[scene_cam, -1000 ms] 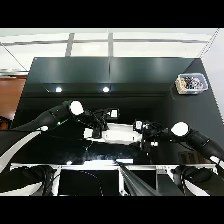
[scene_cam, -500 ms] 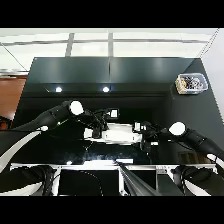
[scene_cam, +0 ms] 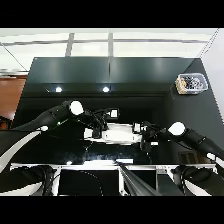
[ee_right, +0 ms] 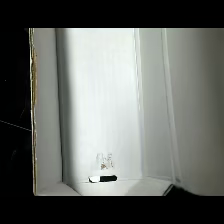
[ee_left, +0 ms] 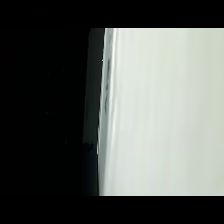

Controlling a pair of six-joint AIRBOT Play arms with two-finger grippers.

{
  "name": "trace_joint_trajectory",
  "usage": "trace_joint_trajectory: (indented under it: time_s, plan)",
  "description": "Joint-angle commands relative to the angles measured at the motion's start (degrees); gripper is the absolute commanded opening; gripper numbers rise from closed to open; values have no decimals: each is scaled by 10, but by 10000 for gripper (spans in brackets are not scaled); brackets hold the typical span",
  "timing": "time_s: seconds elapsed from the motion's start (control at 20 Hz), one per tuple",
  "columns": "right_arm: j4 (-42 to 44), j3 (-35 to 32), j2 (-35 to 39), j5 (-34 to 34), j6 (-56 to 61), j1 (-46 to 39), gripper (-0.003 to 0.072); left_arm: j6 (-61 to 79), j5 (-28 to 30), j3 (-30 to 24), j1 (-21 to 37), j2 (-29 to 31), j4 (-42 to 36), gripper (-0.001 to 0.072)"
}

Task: Fold the box and place the chain.

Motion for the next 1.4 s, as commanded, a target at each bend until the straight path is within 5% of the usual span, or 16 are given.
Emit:
trace_joint_trajectory:
  time_s: [0.0,0.2,0.25,0.3,0.45,0.6,0.9,0.95,1.0,1.15,1.35]
  plan:
    - [-2,0,0,1,1,0,414,0,1,0,0,0,0,27]
    - [-2,0,0,2,1,0,379,-3,-2,2,0,1,0,29]
    - [-2,0,0,3,1,0,183,-19,-11,6,1,1,0,30]
    - [-3,0,0,4,0,0,95,-37,-25,14,2,1,2,32]
    - [-3,0,0,4,0,0,91,-62,-89,44,2,3,29,279]
    - [-5,0,0,7,0,0,91,-154,-138,67,2,18,110,313]
    - [-43,0,0,38,-37,0,91,-355,-218,68,3,103,225,264]
    - [-44,0,0,36,-37,0,91,-379,-240,68,3,112,224,64]
    - [-38,0,0,36,-37,0,91,-402,-267,68,3,117,219,26]
    - [-34,0,0,32,-36,0,91,-611,-290,65,-1,120,204,25]
    - [-34,0,0,25,-36,0,92,-603,-261,30,-23,128,76,25]
